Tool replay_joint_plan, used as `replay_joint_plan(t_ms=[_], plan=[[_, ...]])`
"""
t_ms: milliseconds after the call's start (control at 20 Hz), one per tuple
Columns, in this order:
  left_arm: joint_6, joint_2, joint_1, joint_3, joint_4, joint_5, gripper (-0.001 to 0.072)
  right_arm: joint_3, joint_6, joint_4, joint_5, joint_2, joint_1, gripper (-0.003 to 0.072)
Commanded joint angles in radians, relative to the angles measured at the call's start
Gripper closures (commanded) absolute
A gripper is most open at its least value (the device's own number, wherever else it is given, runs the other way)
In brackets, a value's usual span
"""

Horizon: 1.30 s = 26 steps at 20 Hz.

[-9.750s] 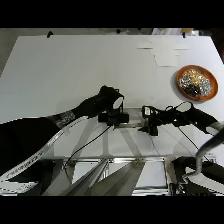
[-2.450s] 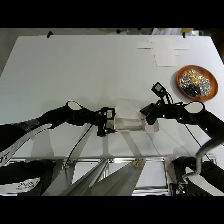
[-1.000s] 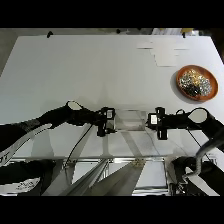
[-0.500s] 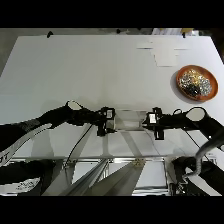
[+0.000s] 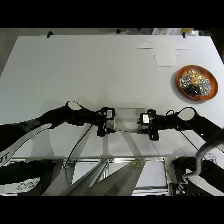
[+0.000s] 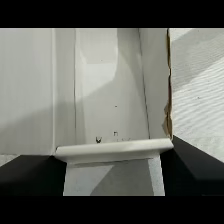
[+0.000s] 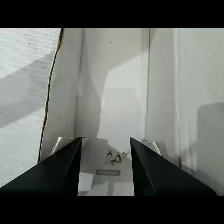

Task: Fold the box and place the chain.

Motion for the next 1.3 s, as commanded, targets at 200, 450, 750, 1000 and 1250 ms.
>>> replay_joint_plan(t_ms=[200, 450, 750, 1000, 1250], plan=[[0.000, 0.000, 0.000, 0.001, 0.000, 0.001, 0.0497, 0.000, 0.353, -0.034, -0.008, 0.156, -0.068, 0.0670], [0.000, 0.000, 0.000, 0.001, 0.000, 0.000, 0.0497, 0.009, 0.830, -0.141, -0.056, 0.274, -0.150, 0.0670], [0.000, 0.000, 0.000, 0.001, 0.000, 0.001, 0.0497, 0.021, 1.445, -0.423, -0.097, 0.235, -0.309, 0.0670], [0.000, 0.000, 0.000, 0.001, 0.000, 0.001, 0.0497, 0.021, 1.564, -0.333, 0.127, 0.095, -0.318, 0.0670], [0.000, 0.000, 0.000, 0.001, 0.000, 0.000, 0.0497, 0.020, 1.563, -0.318, 0.159, 0.022, -0.318, 0.0670]])
